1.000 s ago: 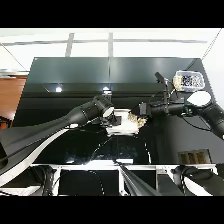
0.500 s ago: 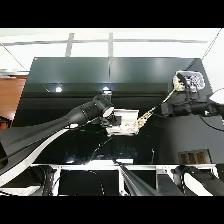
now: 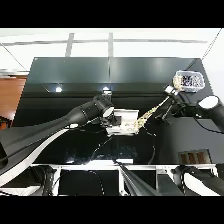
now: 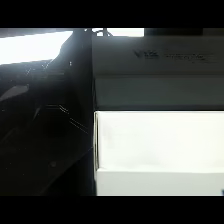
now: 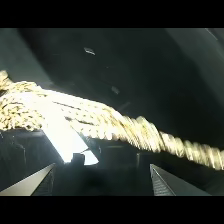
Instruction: Fold the box and place the chain.
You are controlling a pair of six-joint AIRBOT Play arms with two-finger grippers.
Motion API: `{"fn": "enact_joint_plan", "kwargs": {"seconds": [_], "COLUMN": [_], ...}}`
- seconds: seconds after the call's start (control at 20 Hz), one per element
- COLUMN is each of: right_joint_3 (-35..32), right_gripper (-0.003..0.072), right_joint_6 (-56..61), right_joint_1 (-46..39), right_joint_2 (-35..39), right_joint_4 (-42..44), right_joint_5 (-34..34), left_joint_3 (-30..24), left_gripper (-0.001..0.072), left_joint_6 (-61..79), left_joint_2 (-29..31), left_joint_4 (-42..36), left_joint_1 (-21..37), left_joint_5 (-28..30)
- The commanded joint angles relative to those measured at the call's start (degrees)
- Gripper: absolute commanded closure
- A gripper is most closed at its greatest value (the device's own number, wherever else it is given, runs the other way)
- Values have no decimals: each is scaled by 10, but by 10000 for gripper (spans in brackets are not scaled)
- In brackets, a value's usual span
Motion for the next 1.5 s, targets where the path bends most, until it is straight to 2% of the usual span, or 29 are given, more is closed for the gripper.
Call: {"fn": "enact_joint_plan", "kwargs": {"seconds": [0.0,0.35,0.5,0.9,0.95,1.0,1.15,1.2,1.3,1.35,1.4,1.45], "right_joint_3": [4,5,6,6,6,6,6,6,6,6,6,6], "right_gripper": [-26,-26,-26,-25,-20,31,39,220,313,618,669,669], "right_joint_6": [-179,-218,-218,-203,-197,-197,-197,-196,-196,-196,-194,-189], "right_joint_1": [37,49,49,49,49,49,49,49,49,49,49,49], "right_joint_2": [-48,-73,-75,-86,-86,-86,-86,-86,-86,-85,-82,-78], "right_joint_4": [16,34,64,63,63,63,61,61,61,58,57,57], "right_joint_5": [-25,-47,-69,-90,-92,-92,-92,-92,-92,-90,-89,-89], "left_joint_3": [0,0,0,0,0,0,0,0,0,0,0,0], "left_gripper": [681,681,681,681,681,681,681,681,681,681,681,681], "left_joint_6": [0,0,0,0,0,0,0,0,0,0,0,0], "left_joint_2": [0,0,0,0,0,0,0,0,0,0,0,0], "left_joint_4": [-1,-2,-2,-13,-13,-13,-13,-13,-13,-13,-13,-13], "left_joint_1": [0,0,0,0,0,0,0,0,0,0,0,0], "left_joint_5": [-1,-1,-2,-2,-2,-2,-2,-2,-2,-2,-2,-2]}}
